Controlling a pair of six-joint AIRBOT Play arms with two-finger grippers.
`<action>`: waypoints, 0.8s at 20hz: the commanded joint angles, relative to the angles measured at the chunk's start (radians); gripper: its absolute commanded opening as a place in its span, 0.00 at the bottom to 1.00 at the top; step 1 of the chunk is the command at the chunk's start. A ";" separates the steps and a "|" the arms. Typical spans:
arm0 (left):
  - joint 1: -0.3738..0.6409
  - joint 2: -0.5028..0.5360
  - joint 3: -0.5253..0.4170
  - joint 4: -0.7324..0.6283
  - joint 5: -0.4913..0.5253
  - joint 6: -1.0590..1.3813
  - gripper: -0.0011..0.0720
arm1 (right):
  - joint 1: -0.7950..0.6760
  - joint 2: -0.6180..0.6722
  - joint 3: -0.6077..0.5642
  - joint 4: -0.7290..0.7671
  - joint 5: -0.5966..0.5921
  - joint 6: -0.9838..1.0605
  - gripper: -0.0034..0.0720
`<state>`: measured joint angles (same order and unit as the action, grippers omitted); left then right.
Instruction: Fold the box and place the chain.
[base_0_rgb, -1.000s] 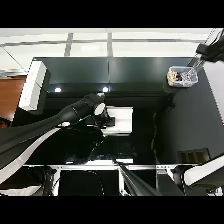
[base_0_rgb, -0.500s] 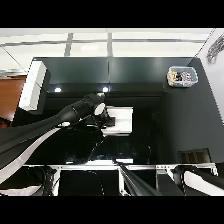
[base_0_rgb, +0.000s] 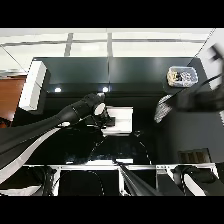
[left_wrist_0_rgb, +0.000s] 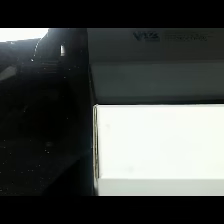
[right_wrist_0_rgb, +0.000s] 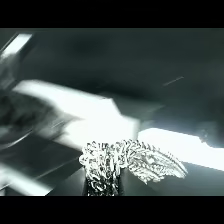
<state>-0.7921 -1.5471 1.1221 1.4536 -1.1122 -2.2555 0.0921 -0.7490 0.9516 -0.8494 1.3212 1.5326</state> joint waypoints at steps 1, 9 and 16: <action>0.001 0.000 0.000 0.000 0.000 0.000 0.05 | 0.168 0.027 -0.212 0.205 -0.252 0.007 0.06; 0.001 0.000 0.000 0.000 0.000 0.000 0.05 | 0.351 -0.231 -0.234 0.201 -0.545 0.026 0.06; 0.001 0.000 0.000 0.000 0.000 0.000 0.05 | 0.351 -0.264 -0.234 0.164 -0.536 0.026 0.06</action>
<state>-0.7921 -1.5471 1.1221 1.4536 -1.1122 -2.2555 0.4393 -1.0008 0.7185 -0.6731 0.7937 1.5593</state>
